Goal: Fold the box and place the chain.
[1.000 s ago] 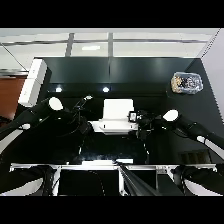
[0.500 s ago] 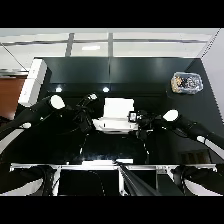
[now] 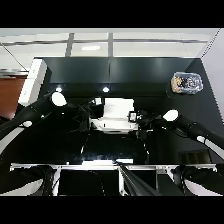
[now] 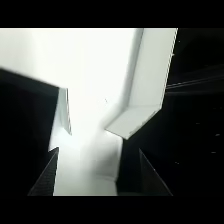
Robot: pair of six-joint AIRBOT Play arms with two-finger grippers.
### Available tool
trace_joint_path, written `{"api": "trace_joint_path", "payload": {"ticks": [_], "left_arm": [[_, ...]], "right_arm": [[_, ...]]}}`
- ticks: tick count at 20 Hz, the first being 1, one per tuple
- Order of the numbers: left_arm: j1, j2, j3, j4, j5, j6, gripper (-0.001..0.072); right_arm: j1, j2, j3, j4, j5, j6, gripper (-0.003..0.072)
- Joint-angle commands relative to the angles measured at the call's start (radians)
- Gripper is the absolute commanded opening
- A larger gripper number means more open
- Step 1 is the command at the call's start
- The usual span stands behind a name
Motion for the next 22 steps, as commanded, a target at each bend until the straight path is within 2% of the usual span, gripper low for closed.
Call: {"api": "trace_joint_path", "payload": {"ticks": [1,7,9,11,13,17,22], "left_arm": [[-0.052,-0.011,0.002,0.002,0.103,0.187,0.0584],[-0.082,-0.023,0.002,0.0,0.094,0.192,0.0562],[-0.082,-0.023,0.002,0.0,0.09,0.182,0.0436],[-0.082,-0.023,0.002,-0.003,0.09,0.182,0.0252],[-0.082,-0.023,0.002,-0.034,0.089,0.182,0.0241],[-0.082,-0.037,0.001,-0.195,0.09,0.182,0.0238],[-0.096,-0.098,0.001,-0.278,0.09,0.182,0.0221]], "right_arm": [[0.001,-0.001,-0.001,0.0,0.0,0.0,0.0247],[0.001,-0.001,-0.001,0.0,0.0,0.0,0.0247],[0.001,-0.001,-0.001,0.0,0.0,0.0,0.0247],[0.001,-0.001,-0.001,0.0,0.0,0.0,0.0247],[0.001,-0.001,-0.001,0.0,0.0,0.0,0.0247],[0.001,-0.001,-0.001,0.001,0.0,0.0,0.0247],[0.001,-0.001,-0.001,0.0,0.0,0.0,0.0246]]}}
